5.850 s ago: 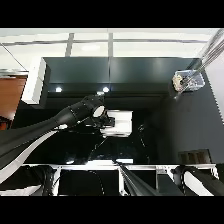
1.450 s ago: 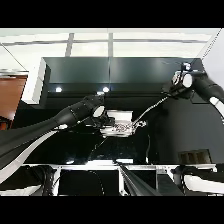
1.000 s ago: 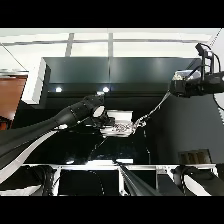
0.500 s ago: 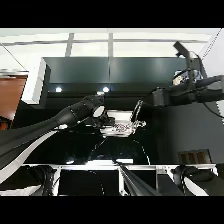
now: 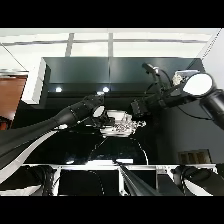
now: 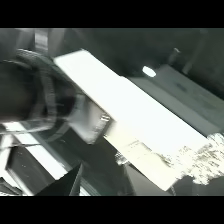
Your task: Fold the box and place the chain.
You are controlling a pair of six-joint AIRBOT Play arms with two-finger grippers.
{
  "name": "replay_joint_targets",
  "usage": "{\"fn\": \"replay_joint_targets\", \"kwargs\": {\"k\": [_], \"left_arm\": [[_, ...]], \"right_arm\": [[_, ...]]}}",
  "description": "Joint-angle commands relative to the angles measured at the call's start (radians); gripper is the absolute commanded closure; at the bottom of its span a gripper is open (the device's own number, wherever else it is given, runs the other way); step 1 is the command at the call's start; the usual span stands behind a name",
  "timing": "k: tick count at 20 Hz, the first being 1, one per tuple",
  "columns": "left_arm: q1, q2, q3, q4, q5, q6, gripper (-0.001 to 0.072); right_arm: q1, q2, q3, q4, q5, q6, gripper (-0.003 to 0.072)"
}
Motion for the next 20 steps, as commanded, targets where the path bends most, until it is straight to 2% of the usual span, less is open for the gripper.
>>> {"fn": "replay_joint_targets", "kwargs": {"k": [1, 4, 6, 7, 8, 10, 13, 16, 18, 20], "left_arm": [[0.001, 0.0, 0.0, 0.001, 0.0, 0.0, 0.068], [0.001, 0.0, 0.0, 0.0, 0.001, 0.0, 0.068], [0.001, 0.0, 0.0, 0.001, 0.002, 0.0, 0.068], [0.001, 0.0, 0.0, 0.001, 0.002, 0.0, 0.068], [0.001, 0.0, 0.0, 0.001, 0.002, 0.0, 0.068], [0.001, 0.0, 0.0, 0.001, 0.004, 0.0, 0.068], [0.001, 0.0, 0.0, 0.001, 0.004, 0.0, 0.068], [0.001, 0.0, 0.0, 0.0, 0.004, 0.0, 0.068], [0.001, 0.0, 0.0, 0.001, 0.004, 0.0, 0.068], [0.001, 0.0, 0.0, 0.0, 0.004, 0.0, 0.068]], "right_arm": [[-0.055, -0.014, -0.027, -0.049, 0.046, -0.039, 0.037], [-0.173, 0.052, -0.061, -0.11, 0.067, -0.148, 0.037], [-0.216, 0.103, -0.169, -0.113, -0.04, -0.277, 0.0368], [-0.222, 0.111, -0.233, -0.113, -0.106, -0.35, 0.0246], [-0.219, 0.109, -0.287, -0.113, -0.166, -0.415, -0.0033], [-0.195, 0.098, -0.375, -0.124, -0.261, -0.633, -0.003], [-0.146, 0.059, -0.455, -0.093, -0.306, -1.143, -0.0029], [-0.146, -0.052, -0.458, 0.079, -0.311, -1.403, -0.0029], [-0.146, -0.081, -0.457, 0.138, -0.322, -1.601, -0.0029], [-0.146, -0.087, -0.456, 0.169, -0.33, -1.648, -0.0028]]}}
